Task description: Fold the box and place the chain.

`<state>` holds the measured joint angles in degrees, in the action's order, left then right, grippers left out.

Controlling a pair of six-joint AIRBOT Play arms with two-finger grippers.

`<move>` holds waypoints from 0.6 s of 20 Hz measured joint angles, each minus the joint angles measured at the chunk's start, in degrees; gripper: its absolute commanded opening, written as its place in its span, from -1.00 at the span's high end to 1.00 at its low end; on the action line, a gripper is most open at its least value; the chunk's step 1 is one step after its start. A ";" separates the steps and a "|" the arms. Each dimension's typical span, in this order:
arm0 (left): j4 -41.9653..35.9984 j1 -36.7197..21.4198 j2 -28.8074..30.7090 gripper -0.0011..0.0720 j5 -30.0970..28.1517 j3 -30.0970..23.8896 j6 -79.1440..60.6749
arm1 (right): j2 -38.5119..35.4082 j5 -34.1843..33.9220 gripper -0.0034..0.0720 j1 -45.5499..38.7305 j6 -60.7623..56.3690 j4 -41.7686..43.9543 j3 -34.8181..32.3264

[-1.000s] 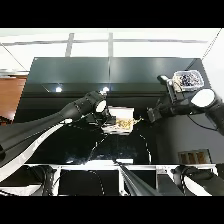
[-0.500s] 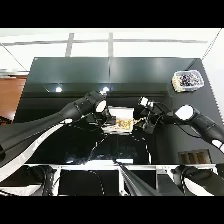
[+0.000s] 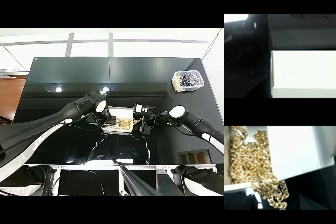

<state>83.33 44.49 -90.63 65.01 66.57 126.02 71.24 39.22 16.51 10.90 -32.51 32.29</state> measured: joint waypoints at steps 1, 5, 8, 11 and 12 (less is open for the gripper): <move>-0.02 0.00 0.00 0.89 -0.02 0.00 0.00 | 0.35 -0.11 -0.96 0.00 0.28 0.17 0.00; -0.02 0.00 0.00 0.89 -0.02 0.00 0.00 | 1.55 -0.37 0.33 0.31 0.76 0.42 0.00; -0.02 0.00 0.00 0.89 -0.02 0.00 0.02 | 1.81 -0.33 0.88 0.42 -0.13 0.15 0.00; -0.02 0.00 0.00 0.89 0.00 0.00 0.00 | 0.57 -0.48 0.88 0.37 -5.60 -3.67 0.09; -0.02 0.00 0.00 0.89 0.00 0.00 0.02 | -0.33 -0.46 0.88 0.15 -8.92 -5.92 0.20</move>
